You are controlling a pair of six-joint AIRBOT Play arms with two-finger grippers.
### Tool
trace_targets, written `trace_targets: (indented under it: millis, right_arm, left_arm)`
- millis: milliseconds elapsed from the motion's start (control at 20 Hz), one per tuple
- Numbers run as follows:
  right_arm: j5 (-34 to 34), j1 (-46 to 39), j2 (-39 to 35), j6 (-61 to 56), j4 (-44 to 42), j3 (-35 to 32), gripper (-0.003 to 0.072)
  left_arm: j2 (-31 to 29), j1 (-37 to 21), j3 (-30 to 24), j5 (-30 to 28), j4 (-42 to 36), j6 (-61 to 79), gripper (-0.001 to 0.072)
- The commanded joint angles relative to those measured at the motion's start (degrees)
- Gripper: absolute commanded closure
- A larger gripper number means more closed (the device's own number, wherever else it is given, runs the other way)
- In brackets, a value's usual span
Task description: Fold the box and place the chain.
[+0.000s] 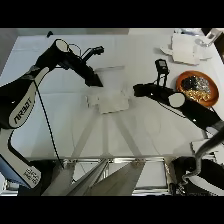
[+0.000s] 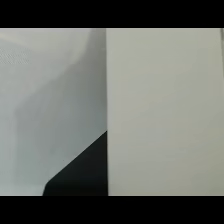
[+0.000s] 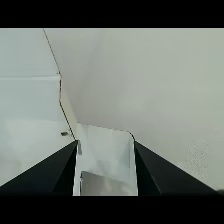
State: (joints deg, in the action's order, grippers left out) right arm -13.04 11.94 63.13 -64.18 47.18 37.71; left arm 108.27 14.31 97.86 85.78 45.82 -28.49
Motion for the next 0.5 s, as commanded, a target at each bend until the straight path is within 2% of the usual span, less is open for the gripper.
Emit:
trace_targets:
  millis: [0, 250, 450]
  right_arm:
    - [-0.48, -0.04, -10.75, 0.17, 8.83, 0.04, 0.0286]
    - [-1.81, -0.07, -21.92, 0.15, 16.41, 0.04, 0.0287]
    - [-3.98, -0.07, -23.10, 0.11, 17.57, 0.02, 0.0288]
  left_arm:
    - [-6.34, -0.52, 0.07, -0.13, 5.09, -0.68, 0.0702]
    - [-18.27, -0.74, 0.04, 1.09, 5.55, -0.68, 0.0706]
    - [-21.03, -0.63, -0.57, 5.86, 4.13, 1.53, 0.0708]
